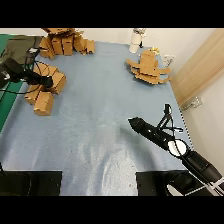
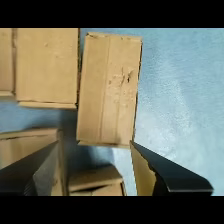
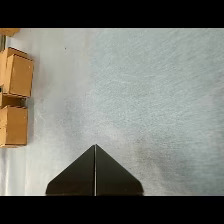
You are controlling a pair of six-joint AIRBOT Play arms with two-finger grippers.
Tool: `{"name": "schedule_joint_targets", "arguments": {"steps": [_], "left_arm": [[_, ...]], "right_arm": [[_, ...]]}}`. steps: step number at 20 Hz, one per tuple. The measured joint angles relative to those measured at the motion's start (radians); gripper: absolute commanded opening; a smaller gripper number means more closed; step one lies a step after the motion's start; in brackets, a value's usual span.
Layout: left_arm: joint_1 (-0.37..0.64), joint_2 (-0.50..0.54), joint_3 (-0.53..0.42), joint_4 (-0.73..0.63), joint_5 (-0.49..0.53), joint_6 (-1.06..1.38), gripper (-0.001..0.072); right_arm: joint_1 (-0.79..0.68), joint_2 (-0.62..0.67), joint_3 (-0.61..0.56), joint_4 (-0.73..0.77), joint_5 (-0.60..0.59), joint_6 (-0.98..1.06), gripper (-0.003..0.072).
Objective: Fold the box.
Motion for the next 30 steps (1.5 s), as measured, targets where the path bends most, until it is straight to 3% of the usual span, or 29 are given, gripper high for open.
{"name": "schedule_joint_targets", "arguments": {"steps": [2, 3, 5, 6, 10, 19, 30], "left_arm": [[0.015, 0.045, 0.010, 0.015, -0.038, -0.013, 0.0706], [0.015, 0.069, 0.013, 0.014, -0.055, -0.017, 0.0669], [-0.007, 0.107, 0.016, -0.020, -0.101, -0.021, 0.0132], [-0.029, 0.121, 0.017, -0.048, -0.130, -0.022, 0.0019], [-0.174, 0.146, 0.018, -0.148, -0.208, -0.020, 0.0011], [-0.511, 0.089, 0.018, -0.266, -0.308, -0.046, 0.0011], [-0.580, 0.050, 0.018, -0.304, -0.331, -0.052, 0.0012]], "right_arm": [[0.000, 0.000, 0.000, 0.000, 0.003, 0.000, 0.0006], [0.000, -0.001, 0.001, -0.001, 0.006, 0.000, 0.0006], [0.000, -0.008, 0.012, -0.004, 0.012, -0.003, 0.0006], [0.000, -0.018, 0.026, -0.011, 0.015, -0.008, 0.0006], [0.000, -0.117, 0.142, -0.060, 0.036, -0.043, 0.0006], [0.012, -0.522, 0.536, -0.103, 0.229, -0.181, 0.0006], [0.029, -0.590, 0.617, -0.076, 0.267, -0.209, 0.0006]]}}
